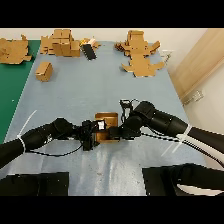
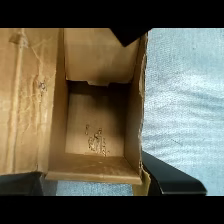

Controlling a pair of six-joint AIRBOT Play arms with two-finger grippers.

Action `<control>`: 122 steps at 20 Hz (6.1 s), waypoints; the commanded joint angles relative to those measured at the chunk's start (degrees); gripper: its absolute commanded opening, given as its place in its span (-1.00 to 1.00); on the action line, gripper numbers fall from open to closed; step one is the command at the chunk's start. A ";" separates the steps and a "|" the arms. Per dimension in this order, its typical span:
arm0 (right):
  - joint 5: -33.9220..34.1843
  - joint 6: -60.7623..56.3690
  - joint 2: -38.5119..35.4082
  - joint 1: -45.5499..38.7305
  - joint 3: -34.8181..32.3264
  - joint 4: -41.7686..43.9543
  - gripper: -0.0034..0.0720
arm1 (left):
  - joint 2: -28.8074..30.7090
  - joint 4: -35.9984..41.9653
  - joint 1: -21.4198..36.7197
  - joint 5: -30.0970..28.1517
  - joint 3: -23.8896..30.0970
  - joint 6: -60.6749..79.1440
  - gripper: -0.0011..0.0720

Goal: Fold the box.

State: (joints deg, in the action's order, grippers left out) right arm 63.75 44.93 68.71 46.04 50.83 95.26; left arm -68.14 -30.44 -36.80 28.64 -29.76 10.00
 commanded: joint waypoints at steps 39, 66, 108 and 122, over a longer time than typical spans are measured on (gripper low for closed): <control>4.42 -1.79 9.18 0.09 6.60 -2.45 -0.24 | -0.02 0.00 0.00 -0.02 -0.07 -0.02 0.66; -1.90 18.64 0.39 -22.10 7.85 16.57 -0.92 | -0.02 0.00 0.00 -0.02 -0.04 -0.02 0.66; -26.01 112.78 -16.79 -11.58 -22.80 48.52 -0.37 | -0.02 0.00 0.00 -0.02 -0.04 -0.02 0.66; -29.29 127.60 -16.74 -7.52 -22.71 36.24 0.39 | -0.02 0.00 0.00 -0.02 -0.04 -0.02 0.66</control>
State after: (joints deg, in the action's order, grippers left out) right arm 36.84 171.13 51.99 36.62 28.10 135.94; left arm -68.14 -30.44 -36.80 28.64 -29.76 9.98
